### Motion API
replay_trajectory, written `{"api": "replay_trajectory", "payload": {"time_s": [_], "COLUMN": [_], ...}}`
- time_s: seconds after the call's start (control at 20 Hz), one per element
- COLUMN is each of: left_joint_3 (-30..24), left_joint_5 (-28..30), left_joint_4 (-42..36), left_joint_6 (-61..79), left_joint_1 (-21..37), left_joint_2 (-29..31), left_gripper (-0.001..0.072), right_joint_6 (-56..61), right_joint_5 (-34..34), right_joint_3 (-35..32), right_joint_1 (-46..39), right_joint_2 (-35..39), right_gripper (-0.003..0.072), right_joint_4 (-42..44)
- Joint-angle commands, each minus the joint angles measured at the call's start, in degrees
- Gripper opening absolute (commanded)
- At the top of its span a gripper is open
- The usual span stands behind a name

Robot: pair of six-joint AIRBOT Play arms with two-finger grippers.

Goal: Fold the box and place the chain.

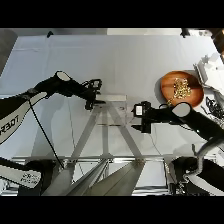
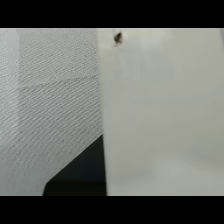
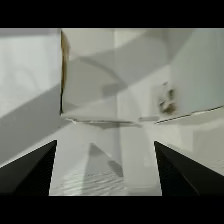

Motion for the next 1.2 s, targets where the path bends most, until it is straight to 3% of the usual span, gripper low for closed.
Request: {"api": "replay_trajectory", "payload": {"time_s": [0.0,0.6,1.0,1.15], "left_joint_3": [0.04,0.04,0.02,0.04], "left_joint_5": [0.00,0.00,0.00,0.00], "left_joint_4": [0.00,0.00,0.00,0.00], "left_joint_6": [0.00,0.00,0.00,0.00], "left_joint_1": [0.07,0.07,0.07,0.07], "left_joint_2": [-0.04,-0.04,-0.04,-0.04], "left_gripper": [0.0013,0.0013,0.0013,0.0013], "right_joint_6": [-0.87,2.19,3.91,4.02], "right_joint_5": [-4.61,-4.46,-5.97,-5.97], "right_joint_3": [0.02,0.04,1.22,4.37], "right_joint_1": [0.85,0.85,0.81,0.79], "right_joint_2": [-6.08,-10.21,-10.10,-10.16], "right_gripper": [0.0698,0.0700,0.0698,0.0698], "right_joint_4": [2.75,23.63,23.26,17.31]}}
